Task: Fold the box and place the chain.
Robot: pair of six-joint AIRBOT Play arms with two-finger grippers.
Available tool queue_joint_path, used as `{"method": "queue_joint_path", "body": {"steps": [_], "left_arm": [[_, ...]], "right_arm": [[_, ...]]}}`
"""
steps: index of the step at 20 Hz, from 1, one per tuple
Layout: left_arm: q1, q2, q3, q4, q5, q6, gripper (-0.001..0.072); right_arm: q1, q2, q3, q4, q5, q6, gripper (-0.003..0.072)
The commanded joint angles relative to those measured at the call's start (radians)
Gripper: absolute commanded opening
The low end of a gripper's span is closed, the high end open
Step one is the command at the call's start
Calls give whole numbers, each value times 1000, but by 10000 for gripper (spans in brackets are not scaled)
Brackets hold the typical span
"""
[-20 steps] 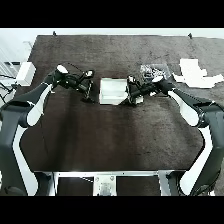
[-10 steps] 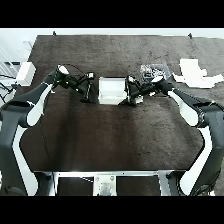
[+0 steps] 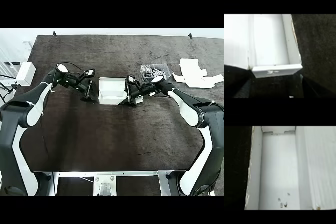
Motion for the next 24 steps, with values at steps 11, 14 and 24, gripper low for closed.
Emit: {"method": "queue_joint_path", "body": {"steps": [11,14,24], "left_arm": [[-3,-30,34,-49,-45,3,715],[-3,-30,34,-62,-45,30,715],[-31,-30,-10,-42,16,34,720]], "right_arm": [[0,0,0,0,1,0,584],[0,0,0,0,1,0,585],[0,0,0,0,1,0,584]]}}
